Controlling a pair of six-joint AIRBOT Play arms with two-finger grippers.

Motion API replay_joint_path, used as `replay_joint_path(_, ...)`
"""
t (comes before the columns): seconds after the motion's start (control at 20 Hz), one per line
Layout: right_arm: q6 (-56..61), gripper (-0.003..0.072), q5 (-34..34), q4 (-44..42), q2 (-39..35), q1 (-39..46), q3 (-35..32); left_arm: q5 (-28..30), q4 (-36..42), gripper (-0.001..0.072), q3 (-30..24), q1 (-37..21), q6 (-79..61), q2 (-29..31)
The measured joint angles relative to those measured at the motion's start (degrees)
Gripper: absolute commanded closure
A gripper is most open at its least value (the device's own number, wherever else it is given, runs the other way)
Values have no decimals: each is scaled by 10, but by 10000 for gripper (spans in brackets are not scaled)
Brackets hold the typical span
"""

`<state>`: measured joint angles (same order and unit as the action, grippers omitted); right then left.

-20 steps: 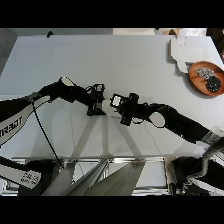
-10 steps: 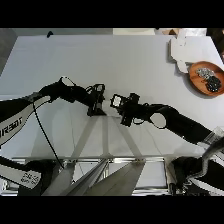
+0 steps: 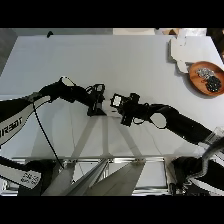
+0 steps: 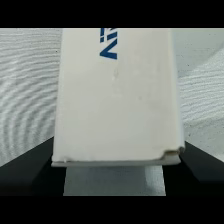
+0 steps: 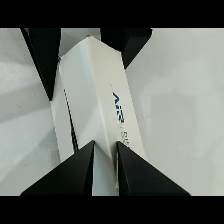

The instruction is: Fold the box and place the chain.

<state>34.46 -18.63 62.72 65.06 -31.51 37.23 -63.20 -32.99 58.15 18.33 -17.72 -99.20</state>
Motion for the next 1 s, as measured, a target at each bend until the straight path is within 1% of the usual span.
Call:
replay_joint_path(0.2,0,577,9,-1,0,0,0,0,0,329,0,0,1,0)
replay_joint_path(0.3,1,561,12,0,0,0,0,0,0,329,0,0,1,0)
replay_joint_path(0.4,1,561,12,-1,0,0,0,0,0,329,0,0,1,0)
replay_joint_path(0.65,15,561,-5,-2,11,0,1,0,0,329,0,0,0,0)
replay_joint_path(0.7,18,547,-7,-3,14,0,1,0,0,329,0,0,-1,0)
replay_joint_path(0.75,22,450,-9,-3,17,0,1,0,0,329,0,0,-1,0)
replay_joint_path(0.8,24,372,-10,-4,19,0,1,0,0,329,0,0,0,0)
replay_joint_path(0.85,26,362,-12,-3,20,0,0,0,0,329,0,0,0,0)
replay_joint_path(1.0,30,366,-8,-1,16,0,0,0,0,329,0,0,0,0)
